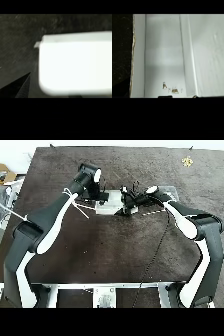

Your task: Fold the box and place the chain.

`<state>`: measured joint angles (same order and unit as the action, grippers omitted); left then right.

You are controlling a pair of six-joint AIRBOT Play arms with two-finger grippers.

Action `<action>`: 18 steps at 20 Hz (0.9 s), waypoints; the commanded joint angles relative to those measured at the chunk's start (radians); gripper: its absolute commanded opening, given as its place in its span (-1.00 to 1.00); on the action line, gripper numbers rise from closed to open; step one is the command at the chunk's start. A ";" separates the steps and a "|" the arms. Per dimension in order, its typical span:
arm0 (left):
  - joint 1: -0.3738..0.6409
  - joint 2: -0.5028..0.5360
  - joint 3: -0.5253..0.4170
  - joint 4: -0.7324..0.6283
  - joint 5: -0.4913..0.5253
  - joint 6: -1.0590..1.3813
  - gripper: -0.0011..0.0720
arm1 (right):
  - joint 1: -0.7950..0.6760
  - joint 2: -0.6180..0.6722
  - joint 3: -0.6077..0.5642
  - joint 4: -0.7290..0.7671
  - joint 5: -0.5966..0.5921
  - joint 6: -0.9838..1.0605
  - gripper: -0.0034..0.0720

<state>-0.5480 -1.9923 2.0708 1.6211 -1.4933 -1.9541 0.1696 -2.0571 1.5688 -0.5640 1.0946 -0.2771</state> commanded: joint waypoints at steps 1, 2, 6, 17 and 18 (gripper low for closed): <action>0.000 0.058 0.027 0.034 -0.070 0.084 0.35 | 0.000 0.000 0.000 0.000 0.000 0.000 0.27; 0.000 0.087 0.024 0.068 -0.069 0.109 0.35 | 0.000 0.000 0.000 0.000 0.001 0.001 0.27; 0.000 0.147 0.021 0.195 0.043 0.228 0.35 | 0.000 0.000 0.000 0.000 0.000 0.000 0.27; 0.211 0.155 -0.068 -0.346 0.242 0.839 0.35 | 0.000 0.000 0.000 0.000 0.000 0.000 0.27; 0.265 0.154 -0.106 -0.478 0.253 0.958 0.35 | 0.000 0.000 0.000 0.000 0.000 0.000 0.27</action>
